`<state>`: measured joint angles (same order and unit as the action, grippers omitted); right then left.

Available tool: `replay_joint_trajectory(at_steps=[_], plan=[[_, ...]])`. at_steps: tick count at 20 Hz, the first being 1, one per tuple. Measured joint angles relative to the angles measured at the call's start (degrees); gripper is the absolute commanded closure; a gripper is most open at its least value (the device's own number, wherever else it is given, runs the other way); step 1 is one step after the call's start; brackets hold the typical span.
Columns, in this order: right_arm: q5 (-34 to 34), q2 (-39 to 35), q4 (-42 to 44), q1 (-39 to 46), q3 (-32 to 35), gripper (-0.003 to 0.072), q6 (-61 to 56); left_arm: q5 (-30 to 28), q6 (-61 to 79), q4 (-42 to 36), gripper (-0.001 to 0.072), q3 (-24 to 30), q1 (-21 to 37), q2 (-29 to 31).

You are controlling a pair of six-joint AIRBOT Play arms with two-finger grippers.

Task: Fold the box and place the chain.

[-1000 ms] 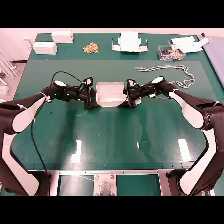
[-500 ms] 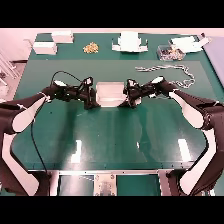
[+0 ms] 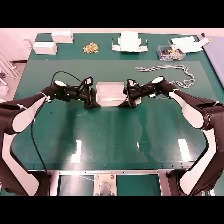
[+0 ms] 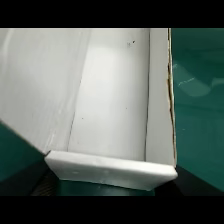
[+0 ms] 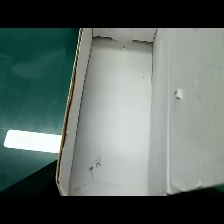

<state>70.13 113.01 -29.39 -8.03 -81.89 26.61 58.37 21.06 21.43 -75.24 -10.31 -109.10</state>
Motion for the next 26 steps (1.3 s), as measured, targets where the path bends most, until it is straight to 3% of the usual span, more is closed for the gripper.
replay_joint_trajectory(at_steps=[24, 25, 26], plan=[[0.00, 0.00, -0.02, 0.02, 0.00, 0.0115, 0.00, -0.28, -0.04, -0.04, 0.0176, 0.00, -0.02, 0.02], [0.00, 0.00, -0.02, 0.02, 0.00, 0.0010, 0.00, -0.28, -0.04, -0.04, 0.0176, 0.00, -0.02, 0.02], [0.15, 0.00, -0.07, 0.02, 0.00, -0.0034, -0.02, -0.52, -0.07, -0.13, 0.0176, 0.00, -0.02, 0.02]])
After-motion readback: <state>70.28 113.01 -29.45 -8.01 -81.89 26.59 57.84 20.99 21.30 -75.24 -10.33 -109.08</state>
